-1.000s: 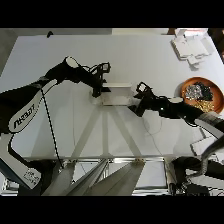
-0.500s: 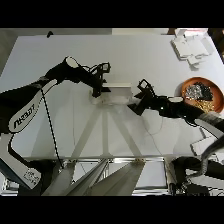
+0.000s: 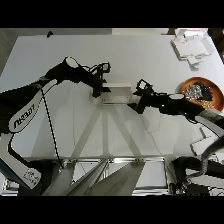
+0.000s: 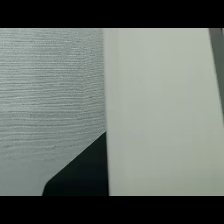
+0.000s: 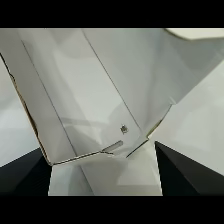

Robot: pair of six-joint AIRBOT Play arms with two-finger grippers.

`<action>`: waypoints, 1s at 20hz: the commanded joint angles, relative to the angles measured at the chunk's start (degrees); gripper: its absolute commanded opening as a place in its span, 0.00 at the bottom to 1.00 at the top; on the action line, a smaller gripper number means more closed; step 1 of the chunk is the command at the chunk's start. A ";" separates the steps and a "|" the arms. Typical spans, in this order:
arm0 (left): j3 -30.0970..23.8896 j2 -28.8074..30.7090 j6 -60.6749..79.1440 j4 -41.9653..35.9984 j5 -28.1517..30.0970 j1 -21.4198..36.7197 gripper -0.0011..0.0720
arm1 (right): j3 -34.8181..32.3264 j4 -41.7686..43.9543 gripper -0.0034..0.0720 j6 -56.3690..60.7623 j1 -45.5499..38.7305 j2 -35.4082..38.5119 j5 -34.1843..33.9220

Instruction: Fold the box and place the chain.

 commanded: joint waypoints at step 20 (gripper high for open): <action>-0.02 -0.02 0.00 0.02 -0.02 -0.02 0.04 | 18.71 -19.58 0.97 2.69 -1.95 -15.76 20.17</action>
